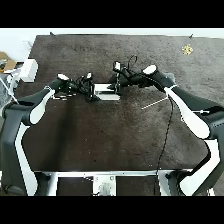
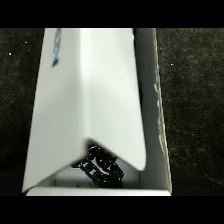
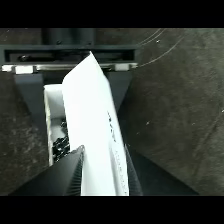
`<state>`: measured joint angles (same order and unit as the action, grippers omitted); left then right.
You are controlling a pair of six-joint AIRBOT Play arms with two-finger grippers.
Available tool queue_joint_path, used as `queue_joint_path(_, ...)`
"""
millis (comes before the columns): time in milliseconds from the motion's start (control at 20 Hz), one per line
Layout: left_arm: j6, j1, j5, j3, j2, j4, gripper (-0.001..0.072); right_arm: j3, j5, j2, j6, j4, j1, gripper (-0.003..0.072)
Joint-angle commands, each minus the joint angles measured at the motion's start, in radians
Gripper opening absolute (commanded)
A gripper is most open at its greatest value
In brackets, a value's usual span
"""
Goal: Fold the box and place the chain.
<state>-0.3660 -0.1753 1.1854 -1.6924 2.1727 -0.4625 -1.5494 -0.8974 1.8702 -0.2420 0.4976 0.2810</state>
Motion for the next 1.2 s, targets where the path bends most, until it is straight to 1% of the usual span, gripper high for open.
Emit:
queue_joint_path(0, -0.001, 0.000, 0.000, 0.000, 0.001, 0.000, 0.0226, -0.004, -0.019, 0.012, 0.053, 0.074, 0.000, 0.0290)
queue_joint_path(50, -0.001, 0.000, 0.000, 0.000, 0.001, 0.000, 0.0226, -0.004, -0.023, 0.019, 0.057, 0.080, 0.000, 0.0269)
queue_joint_path(100, -0.001, 0.000, 0.000, 0.000, 0.001, 0.000, 0.0226, -0.004, -0.028, 0.026, 0.065, 0.082, 0.000, 0.0197)
queue_joint_path(200, -0.001, 0.000, 0.000, 0.000, 0.001, 0.000, 0.0226, -0.004, -0.047, 0.032, 0.087, 0.085, 0.000, 0.0196)
queue_joint_path(250, -0.001, 0.000, 0.000, 0.000, 0.001, 0.000, 0.0226, -0.004, -0.062, 0.031, 0.091, 0.100, -0.001, 0.0197)
queue_joint_path(300, -0.001, 0.000, 0.000, 0.000, 0.001, 0.000, 0.0227, -0.004, -0.068, 0.031, 0.111, 0.111, -0.001, 0.0216)
queue_joint_path(450, -0.001, 0.000, 0.000, 0.000, 0.001, 0.000, 0.0226, -0.004, -0.089, 0.031, 0.166, 0.175, -0.002, 0.0215)
queue_joint_path(550, -0.001, 0.000, 0.000, 0.000, 0.001, 0.000, 0.0226, -0.004, -0.108, 0.031, 0.180, 0.189, -0.002, 0.0219)
queue_joint_path(600, -0.001, 0.000, 0.000, 0.000, 0.001, 0.000, 0.0227, -0.004, -0.113, 0.031, 0.179, 0.188, -0.002, 0.0358)
queue_joint_path(650, -0.001, 0.000, 0.000, 0.000, 0.001, 0.000, 0.0227, -0.004, -0.113, 0.031, 0.179, 0.188, -0.002, 0.0444)
queue_joint_path(800, -0.001, 0.000, 0.000, 0.000, 0.001, 0.000, 0.0227, -0.005, -0.109, 0.030, 0.179, 0.182, -0.004, 0.0440)
queue_joint_path(950, -0.001, 0.000, 0.000, 0.000, 0.001, 0.000, 0.0226, -0.005, -0.109, 0.022, 0.174, 0.118, -0.010, 0.0431)
queue_joint_path(1000, -0.001, 0.000, 0.000, 0.000, 0.001, 0.000, 0.0226, -0.005, -0.109, 0.017, 0.167, 0.084, -0.011, 0.0270)
queue_joint_path(1050, -0.001, 0.000, 0.000, 0.000, 0.001, 0.000, 0.0227, -0.005, -0.109, 0.012, 0.167, 0.054, -0.012, 0.0197)
queue_joint_path(1150, -0.001, 0.000, 0.000, 0.000, 0.001, 0.000, 0.0227, -0.006, -0.109, 0.008, 0.167, 0.013, -0.014, 0.0193)
